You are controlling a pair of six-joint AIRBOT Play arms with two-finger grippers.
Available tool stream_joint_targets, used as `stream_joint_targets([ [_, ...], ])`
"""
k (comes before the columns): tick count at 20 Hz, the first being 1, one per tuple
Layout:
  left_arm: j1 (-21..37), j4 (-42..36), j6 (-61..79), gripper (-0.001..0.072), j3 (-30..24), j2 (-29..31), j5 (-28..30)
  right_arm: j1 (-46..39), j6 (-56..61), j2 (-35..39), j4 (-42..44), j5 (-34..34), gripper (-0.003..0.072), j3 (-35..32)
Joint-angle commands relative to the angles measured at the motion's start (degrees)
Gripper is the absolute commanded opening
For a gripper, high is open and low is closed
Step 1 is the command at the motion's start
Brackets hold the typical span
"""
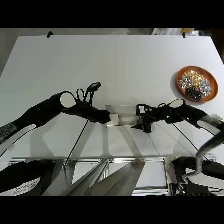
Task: Fold the box and place the chain.
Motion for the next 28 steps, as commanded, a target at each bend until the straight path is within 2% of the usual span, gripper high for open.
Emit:
stream_joint_targets([
  [1, -1.46, 6.10, -8.26, 0.0293, 1.49, -0.39, 0.33, 0.00, 0.00, 0.04, 0.00, 0.00, 0.0399, 0.02],
  [6, -4.31, 8.20, -12.26, 0.0293, 3.72, -2.12, 0.28, 0.00, 0.00, 0.04, -0.02, 0.02, 0.0399, 0.02],
  [11, -5.79, 17.73, -23.06, 0.0292, 5.05, -2.47, -2.12, 0.00, 0.00, 0.04, 0.00, 0.02, 0.0399, 0.02],
  [16, -7.93, 23.98, -31.69, 0.0292, 7.21, -3.23, -3.72, 0.00, 0.00, 0.04, 0.00, 0.02, 0.0399, 0.02],
  [19, -9.97, 27.67, -35.91, 0.0292, 11.98, -6.62, -6.97, 0.00, 0.00, 0.04, 0.00, 0.02, 0.0399, 0.02],
  [24, -13.14, 33.35, -43.67, 0.0290, 19.78, -13.57, -16.26, 0.00, 0.00, 0.04, 0.00, 0.02, 0.0399, 0.02],
  [28, -14.27, 36.15, -49.59, 0.0266, 20.59, -15.43, -17.46, 0.00, 0.00, 0.04, 0.00, 0.02, 0.0399, 0.02],
])
